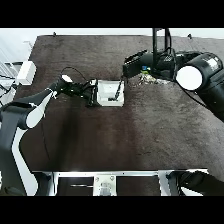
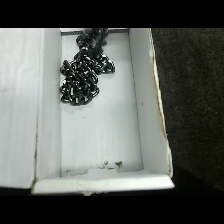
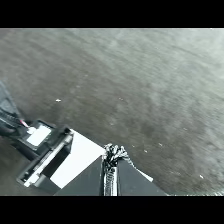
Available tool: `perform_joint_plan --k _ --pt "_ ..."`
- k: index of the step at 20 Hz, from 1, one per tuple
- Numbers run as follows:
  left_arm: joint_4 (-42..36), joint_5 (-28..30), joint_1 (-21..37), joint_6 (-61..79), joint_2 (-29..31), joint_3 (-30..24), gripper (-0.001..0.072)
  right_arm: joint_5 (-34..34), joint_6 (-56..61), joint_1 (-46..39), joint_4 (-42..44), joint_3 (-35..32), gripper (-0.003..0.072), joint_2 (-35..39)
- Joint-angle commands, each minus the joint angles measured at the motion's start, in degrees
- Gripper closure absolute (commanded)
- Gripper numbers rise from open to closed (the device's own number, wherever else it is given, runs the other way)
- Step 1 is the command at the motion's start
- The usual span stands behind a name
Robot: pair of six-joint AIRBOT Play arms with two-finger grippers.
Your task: Fold the box and place the chain.
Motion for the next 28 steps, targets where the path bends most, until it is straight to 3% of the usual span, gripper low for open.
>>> perform_joint_plan --k 1,7,11,12,13,14,21,25,28 --pt "-0.07 0.0 0.02 0.0 0.04 0.0 0.024 -2.6 0.35 1.66 -0.07 -0.02 0.0685 -2.43" --pt "-0.11 0.02 0.02 0.0 0.04 0.0 0.024 -3.5 3.19 1.64 -0.04 -3.96 0.0686 -13.03" --pt "-0.11 0.02 0.02 0.0 0.04 0.0 0.024 -11.43 5.88 1.6 -0.09 -8.24 0.0681 -22.25" --pt "-0.11 0.0 0.02 0.0 0.04 0.0 0.024 -11.61 5.86 1.46 -0.11 -8.13 0.056 -23.78" --pt "-0.11 0.02 0.02 0.0 0.04 0.0 0.024 -11.54 5.88 1.18 -0.11 -8.13 0.0329 -24.04" --pt "-0.11 0.02 0.02 0.0 0.04 0.0 0.024 -11.23 5.86 0.68 -0.13 -8.13 0.0216 -23.34" --pt "-0.13 -0.02 0.02 0.0 0.04 0.0 0.024 -3.02 5.46 -10.99 -2.21 -8.63 0.0239 -10.91" --pt "-0.15 0.02 0.02 0.0 0.04 0.0 0.024 -6.34 11.04 -22.08 -0.94 -10.86 0.0235 -13.7" --pt "-0.15 0.0 0.02 0.0 0.04 0.0 0.024 -13.97 10.97 -26.14 4.74 -10.82 0.0235 -20.26"
